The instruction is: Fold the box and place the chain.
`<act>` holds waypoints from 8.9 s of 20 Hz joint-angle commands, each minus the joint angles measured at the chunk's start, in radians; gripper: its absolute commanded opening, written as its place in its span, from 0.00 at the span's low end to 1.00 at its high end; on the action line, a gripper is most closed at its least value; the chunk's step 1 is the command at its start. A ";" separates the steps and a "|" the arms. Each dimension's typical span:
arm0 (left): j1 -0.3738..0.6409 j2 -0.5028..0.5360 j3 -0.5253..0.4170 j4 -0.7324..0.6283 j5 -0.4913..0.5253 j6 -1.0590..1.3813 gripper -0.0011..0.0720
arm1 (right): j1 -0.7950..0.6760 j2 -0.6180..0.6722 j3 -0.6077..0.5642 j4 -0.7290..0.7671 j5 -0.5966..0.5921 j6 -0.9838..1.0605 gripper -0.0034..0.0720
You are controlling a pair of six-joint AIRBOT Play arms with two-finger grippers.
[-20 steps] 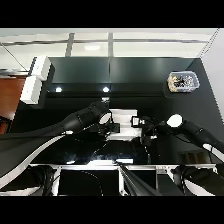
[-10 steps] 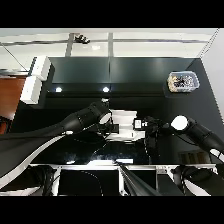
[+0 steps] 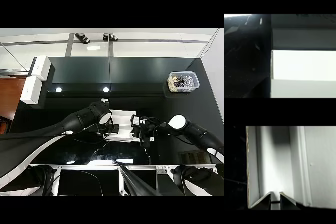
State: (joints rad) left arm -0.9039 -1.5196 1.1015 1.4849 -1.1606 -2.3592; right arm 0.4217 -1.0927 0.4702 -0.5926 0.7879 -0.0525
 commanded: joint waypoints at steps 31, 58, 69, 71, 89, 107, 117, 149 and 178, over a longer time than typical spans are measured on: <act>0.001 0.000 0.001 -0.005 0.000 -0.001 0.05 | -0.586 0.059 -0.103 -0.178 0.290 1.281 0.06; 0.004 0.000 0.000 -0.005 0.000 -0.001 0.05 | -0.139 -0.129 0.090 0.001 0.182 1.268 0.83; 0.004 0.000 0.000 -0.005 -0.001 -0.001 0.05 | 0.181 -0.130 0.336 -0.623 0.124 1.988 0.68; 0.004 0.000 0.000 -0.005 -0.001 -0.001 0.05 | 0.225 -0.132 0.367 -0.705 0.172 2.100 0.60; 0.004 0.000 0.000 -0.005 0.000 -0.001 0.05 | 0.347 -0.227 0.384 -0.823 0.267 2.335 0.41; 0.004 0.000 0.000 -0.005 0.000 -0.001 0.05 | 0.339 -0.230 0.386 -0.819 0.231 2.390 0.06; 0.004 0.000 0.000 -0.005 -0.001 -0.001 0.05 | 0.338 -0.001 0.417 -0.825 0.377 2.174 0.42; 0.004 0.000 0.000 -0.005 0.000 -0.001 0.05 | -0.686 -0.762 1.192 -0.903 0.219 2.155 0.99; 0.004 0.000 0.000 -0.005 -0.003 -0.001 0.05 | -0.689 -0.372 1.213 -0.785 0.305 1.596 0.06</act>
State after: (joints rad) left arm -0.9005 -1.5196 1.1019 1.4799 -1.1625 -2.3600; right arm -0.2672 -1.5780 1.6821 -1.4353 1.0908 1.6459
